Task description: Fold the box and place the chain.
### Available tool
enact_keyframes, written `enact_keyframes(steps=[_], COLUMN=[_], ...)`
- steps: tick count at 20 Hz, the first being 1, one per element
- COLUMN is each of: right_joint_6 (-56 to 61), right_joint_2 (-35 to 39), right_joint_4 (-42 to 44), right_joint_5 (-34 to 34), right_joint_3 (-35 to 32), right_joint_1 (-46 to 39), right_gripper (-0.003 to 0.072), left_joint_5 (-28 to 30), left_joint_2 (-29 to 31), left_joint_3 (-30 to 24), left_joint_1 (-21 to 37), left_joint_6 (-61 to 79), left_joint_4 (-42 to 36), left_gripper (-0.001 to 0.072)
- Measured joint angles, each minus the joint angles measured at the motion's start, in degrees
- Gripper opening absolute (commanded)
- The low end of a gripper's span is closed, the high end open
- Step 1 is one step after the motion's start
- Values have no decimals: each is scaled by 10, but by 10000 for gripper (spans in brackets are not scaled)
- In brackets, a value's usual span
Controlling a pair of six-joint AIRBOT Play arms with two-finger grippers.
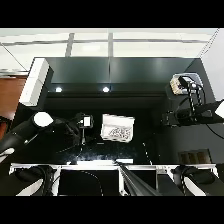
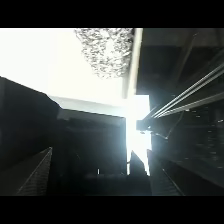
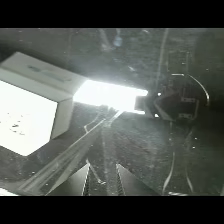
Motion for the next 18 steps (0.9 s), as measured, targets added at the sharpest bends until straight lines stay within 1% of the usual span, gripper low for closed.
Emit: enact_keyframes(steps=[4, 7, 12, 18], right_joint_6=[0, 0, 0, 0], right_joint_2=[0, 0, 0, 0], right_joint_4=[11, 14, 16, 16], right_joint_5=[2, 6, 8, 8], right_joint_3=[0, 0, 0, 0], right_joint_1=[0, 0, 0, 0], right_gripper=[197, 197, 197, 197], left_joint_5=[1, -5, -12, -28], left_joint_2=[-83, -118, -141, -147], left_joint_3=[29, 42, 49, 50], left_joint_1=[0, 0, -2, -3], left_joint_6=[44, 61, 73, 78], left_joint_4=[-38, -53, -99, -113], left_gripper=[709, 709, 709, 709])
